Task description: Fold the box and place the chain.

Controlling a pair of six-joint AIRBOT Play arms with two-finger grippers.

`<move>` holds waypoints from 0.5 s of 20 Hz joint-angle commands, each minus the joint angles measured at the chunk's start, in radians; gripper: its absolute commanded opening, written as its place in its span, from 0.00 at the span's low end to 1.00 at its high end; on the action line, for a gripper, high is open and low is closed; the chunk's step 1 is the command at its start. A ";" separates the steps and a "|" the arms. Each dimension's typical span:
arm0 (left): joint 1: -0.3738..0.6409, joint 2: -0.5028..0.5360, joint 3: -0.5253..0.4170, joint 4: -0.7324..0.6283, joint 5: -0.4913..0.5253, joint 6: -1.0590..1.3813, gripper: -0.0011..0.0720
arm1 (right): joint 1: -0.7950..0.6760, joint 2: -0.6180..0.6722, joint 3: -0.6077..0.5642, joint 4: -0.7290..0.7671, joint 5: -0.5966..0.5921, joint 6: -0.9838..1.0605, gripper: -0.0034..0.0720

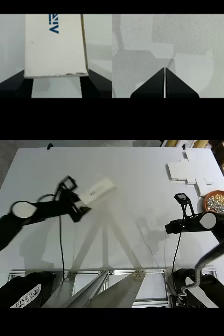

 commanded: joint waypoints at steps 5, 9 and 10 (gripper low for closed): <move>0.469 0.105 0.001 0.670 -0.051 -1.010 0.24 | 0.000 0.000 0.000 0.000 0.000 0.000 0.07; 0.624 0.076 0.001 0.710 -0.133 -1.132 0.24 | 0.000 0.000 0.000 0.000 0.000 0.000 0.07; 0.645 0.064 0.001 0.712 -0.145 -1.132 0.22 | 0.000 0.000 0.000 0.000 0.000 0.000 0.07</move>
